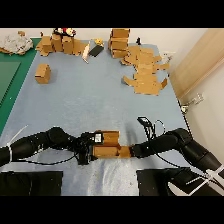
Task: Fold the box.
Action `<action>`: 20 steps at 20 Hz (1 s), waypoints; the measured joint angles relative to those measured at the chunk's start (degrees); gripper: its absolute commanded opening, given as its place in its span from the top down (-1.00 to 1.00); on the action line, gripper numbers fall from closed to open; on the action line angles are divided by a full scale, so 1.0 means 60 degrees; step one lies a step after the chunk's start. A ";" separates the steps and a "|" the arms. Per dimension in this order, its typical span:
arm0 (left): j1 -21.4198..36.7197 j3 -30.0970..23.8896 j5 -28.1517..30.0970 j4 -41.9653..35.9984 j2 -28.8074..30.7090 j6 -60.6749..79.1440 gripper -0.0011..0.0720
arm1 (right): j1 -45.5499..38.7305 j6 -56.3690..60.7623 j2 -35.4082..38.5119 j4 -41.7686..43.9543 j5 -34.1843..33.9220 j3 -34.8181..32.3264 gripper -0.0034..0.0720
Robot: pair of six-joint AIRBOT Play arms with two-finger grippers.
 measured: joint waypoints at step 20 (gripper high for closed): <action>0.0000 0.0000 0.0004 0.0000 0.0000 0.0000 -0.46 | 0.0168 -0.0641 0.0656 0.1461 0.0317 -0.0120 0.25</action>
